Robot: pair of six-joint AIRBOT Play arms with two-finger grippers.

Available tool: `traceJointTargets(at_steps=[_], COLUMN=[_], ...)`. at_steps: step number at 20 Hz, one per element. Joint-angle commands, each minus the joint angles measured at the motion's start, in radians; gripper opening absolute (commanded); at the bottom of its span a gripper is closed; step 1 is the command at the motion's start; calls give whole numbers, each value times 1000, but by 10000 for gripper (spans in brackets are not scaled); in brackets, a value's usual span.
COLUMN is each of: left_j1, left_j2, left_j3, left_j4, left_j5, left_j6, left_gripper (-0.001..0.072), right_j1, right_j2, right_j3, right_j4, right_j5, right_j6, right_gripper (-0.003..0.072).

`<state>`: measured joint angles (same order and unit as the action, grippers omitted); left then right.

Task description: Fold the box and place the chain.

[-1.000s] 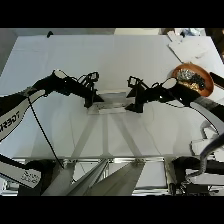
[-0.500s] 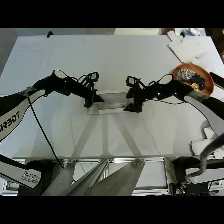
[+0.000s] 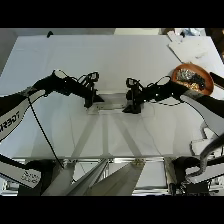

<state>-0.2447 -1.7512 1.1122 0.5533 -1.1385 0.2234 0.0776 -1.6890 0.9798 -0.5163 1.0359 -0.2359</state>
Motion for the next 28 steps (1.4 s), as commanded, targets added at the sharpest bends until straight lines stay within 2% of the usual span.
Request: traceJointTargets(at_steps=[1, 28], left_j1=[0, 0], left_j2=[0, 0], left_j3=[0, 0], left_j4=[0, 0], left_j5=[0, 0], left_j6=[0, 0], left_gripper=[12, 12], right_j1=[0, 0], right_j2=[-26, -34], right_j3=[1, 1], right_j4=[1, 35], right_j5=[-11, -8], right_j6=[-9, -26], right_gripper=[693, 689])
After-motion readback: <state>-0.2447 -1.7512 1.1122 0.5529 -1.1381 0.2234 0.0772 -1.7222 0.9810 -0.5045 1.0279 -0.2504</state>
